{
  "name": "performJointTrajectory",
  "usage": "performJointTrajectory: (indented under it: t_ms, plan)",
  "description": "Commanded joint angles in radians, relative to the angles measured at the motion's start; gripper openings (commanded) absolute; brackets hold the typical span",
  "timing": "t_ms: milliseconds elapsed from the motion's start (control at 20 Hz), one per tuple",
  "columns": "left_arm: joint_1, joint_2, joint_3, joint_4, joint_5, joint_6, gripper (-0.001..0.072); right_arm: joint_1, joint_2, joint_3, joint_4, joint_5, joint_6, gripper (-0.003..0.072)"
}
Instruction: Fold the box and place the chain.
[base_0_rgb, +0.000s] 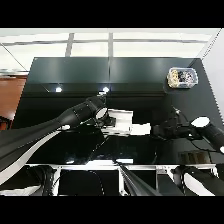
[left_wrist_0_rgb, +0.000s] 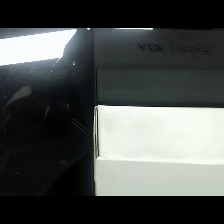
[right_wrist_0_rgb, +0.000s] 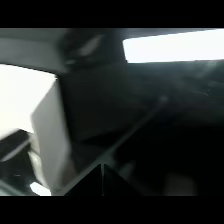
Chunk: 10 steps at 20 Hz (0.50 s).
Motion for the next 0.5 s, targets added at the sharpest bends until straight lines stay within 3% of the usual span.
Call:
performJointTrajectory:
  t_ms: [0,100,250,300,350,400,450]
  plan:
    - [0.0,0.0,0.0,-0.001,-0.001,0.0,0.0028,0.137,-0.106,0.024,0.186,-0.079,-0.072,0.0017]
    - [0.0,0.0,0.0,-0.002,-0.001,0.0,0.0028,0.17,-0.138,0.089,0.184,-0.069,-0.072,0.0018]
    - [0.0,0.0,0.0,-0.003,0.0,0.0,0.0028,0.162,-0.139,0.192,0.176,0.034,-0.072,0.0033]
    - [0.0,0.0,0.0,-0.003,-0.001,0.0,0.0028,0.161,-0.139,0.217,0.175,0.068,-0.072,0.0259]
    - [0.0,0.0,0.0,-0.003,-0.001,0.0,0.0028,0.162,-0.139,0.236,0.176,0.099,-0.072,0.0595]
    - [0.0,0.0,0.0,-0.003,-0.001,0.0,0.0028,0.162,-0.139,0.249,0.176,0.125,-0.072,0.0673]
    - [0.0,0.0,0.0,-0.003,-0.001,0.0,0.0028,0.162,-0.139,0.256,0.176,0.15,-0.072,0.0672]
